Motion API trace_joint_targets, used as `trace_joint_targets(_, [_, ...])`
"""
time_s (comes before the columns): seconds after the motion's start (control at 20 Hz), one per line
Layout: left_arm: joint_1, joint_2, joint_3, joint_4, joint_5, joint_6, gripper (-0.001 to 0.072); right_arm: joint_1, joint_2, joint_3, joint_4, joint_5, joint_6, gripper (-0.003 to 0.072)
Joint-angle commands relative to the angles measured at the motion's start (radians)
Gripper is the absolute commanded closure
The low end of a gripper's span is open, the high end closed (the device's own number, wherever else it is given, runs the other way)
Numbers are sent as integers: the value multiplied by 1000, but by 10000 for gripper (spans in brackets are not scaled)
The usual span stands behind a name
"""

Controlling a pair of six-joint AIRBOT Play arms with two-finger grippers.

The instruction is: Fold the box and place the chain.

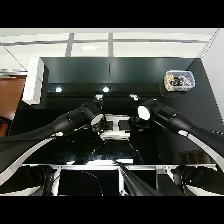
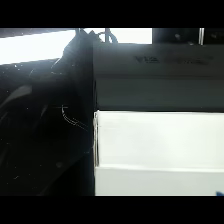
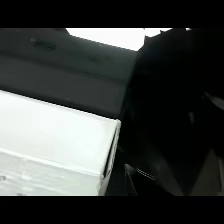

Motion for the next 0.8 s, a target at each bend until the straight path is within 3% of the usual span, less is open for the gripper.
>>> trace_joint_targets(0.0, [1, 0, 0, 1, 1, 0, 686, 48, -29, 24, -73, 32, 174, 382])
trace_joint_targets(0.3, [1, 0, 0, 1, 1, 0, 686, 59, -72, 24, -56, 25, 214, 385])
trace_joint_targets(0.35, [1, 0, 0, 1, 1, 0, 686, 59, -72, 24, -64, 25, 216, 516])
trace_joint_targets(0.4, [1, 0, 0, 1, 1, 0, 686, 60, -73, 24, -74, 25, 219, 522])
trace_joint_targets(0.55, [1, 0, 0, 1, 1, 0, 686, 60, -76, 24, -74, 19, 239, 678])
trace_joint_targets(0.7, [1, 0, 0, 1, 1, 0, 686, 59, -76, 24, -76, 23, 238, 677])
trace_joint_targets(0.75, [1, 0, 0, 1, 1, 0, 686, 59, -76, 24, -74, 22, 238, 623])
